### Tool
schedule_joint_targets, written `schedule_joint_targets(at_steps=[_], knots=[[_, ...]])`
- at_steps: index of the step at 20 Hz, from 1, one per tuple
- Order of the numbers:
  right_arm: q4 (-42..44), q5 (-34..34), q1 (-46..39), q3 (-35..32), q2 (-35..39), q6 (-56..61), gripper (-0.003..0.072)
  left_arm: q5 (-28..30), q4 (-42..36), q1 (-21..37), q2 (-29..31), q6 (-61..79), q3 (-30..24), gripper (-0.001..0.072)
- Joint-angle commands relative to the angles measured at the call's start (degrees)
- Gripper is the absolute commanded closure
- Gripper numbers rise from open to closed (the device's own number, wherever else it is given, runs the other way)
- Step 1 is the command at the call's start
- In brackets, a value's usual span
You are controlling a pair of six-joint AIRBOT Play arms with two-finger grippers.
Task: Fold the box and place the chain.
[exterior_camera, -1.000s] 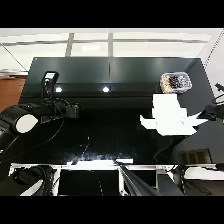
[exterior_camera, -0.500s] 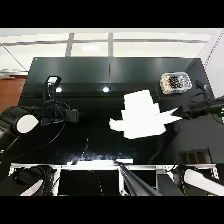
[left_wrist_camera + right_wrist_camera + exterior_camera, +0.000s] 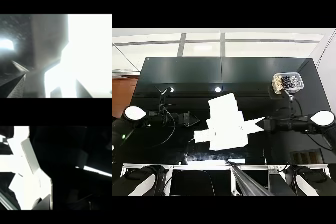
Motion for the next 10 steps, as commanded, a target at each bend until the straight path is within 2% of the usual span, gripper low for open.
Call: schedule_joint_targets(at_steps=[1, 4, 7, 10], knots=[[0.55, -5.81, 7.43, -1.14, 1.53, 2.62, 0.0661, -4.96, -9.64, 4.07, -8.81, 11.85, -0.48, 0.0003], [0.55, -6.4, 9.75, -1.14, 1.53, 3.52, 0.0661, -4.09, -13.7, 3.67, -15.23, 17.84, -0.35, 0.0002], [0.52, -6.36, 9.99, -1.14, 1.53, 4.74, 0.0661, -8.11, -21.73, 2.38, -20.09, 31.63, 1.05, 0.0002], [0.5, -6.25, 9.97, -1.14, 1.53, 5.25, 0.0661, -10.08, -20.61, -1.18, -25.35, 35.1, 5.42, 0.0002]])
